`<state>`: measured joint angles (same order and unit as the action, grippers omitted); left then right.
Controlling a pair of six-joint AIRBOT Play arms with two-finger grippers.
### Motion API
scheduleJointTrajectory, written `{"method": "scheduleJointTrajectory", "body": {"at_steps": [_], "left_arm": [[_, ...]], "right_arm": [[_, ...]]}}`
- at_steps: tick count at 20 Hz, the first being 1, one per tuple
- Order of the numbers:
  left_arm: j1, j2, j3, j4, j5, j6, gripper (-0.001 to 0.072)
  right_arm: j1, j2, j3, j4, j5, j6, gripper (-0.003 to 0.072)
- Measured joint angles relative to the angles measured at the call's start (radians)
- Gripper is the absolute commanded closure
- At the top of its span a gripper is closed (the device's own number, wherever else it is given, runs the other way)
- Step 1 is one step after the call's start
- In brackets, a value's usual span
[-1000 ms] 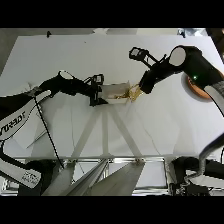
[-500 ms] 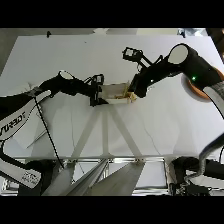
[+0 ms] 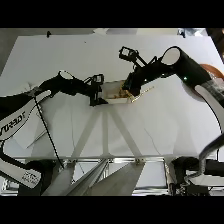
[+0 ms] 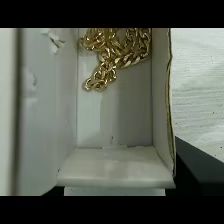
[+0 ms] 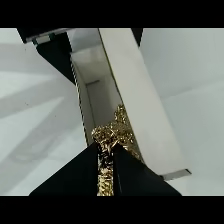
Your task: Fold the box and place the chain.
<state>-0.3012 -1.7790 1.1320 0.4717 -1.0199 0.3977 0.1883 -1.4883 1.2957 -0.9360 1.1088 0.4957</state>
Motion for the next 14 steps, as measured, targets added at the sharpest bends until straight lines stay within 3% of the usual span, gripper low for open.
{"method": "scheduleJointTrajectory", "body": {"at_steps": [2, 8, 14], "left_arm": [[0.0, 0.0, 0.0, 0.0, 0.0, 0.001, 0.0383], [0.0, 0.0, 0.0, 0.0, -0.002, 0.003, 0.0383], [0.0, 0.0, 0.0, 0.0, -0.002, 0.003, 0.0383]], "right_arm": [[0.005, -0.018, 0.0, -0.024, 0.0, 0.001, 0.047], [0.011, -0.028, 0.0, -0.053, 0.008, 0.033, 0.0458], [-0.031, 0.074, 0.0, -0.069, 0.052, 0.05, 0.0457]]}}
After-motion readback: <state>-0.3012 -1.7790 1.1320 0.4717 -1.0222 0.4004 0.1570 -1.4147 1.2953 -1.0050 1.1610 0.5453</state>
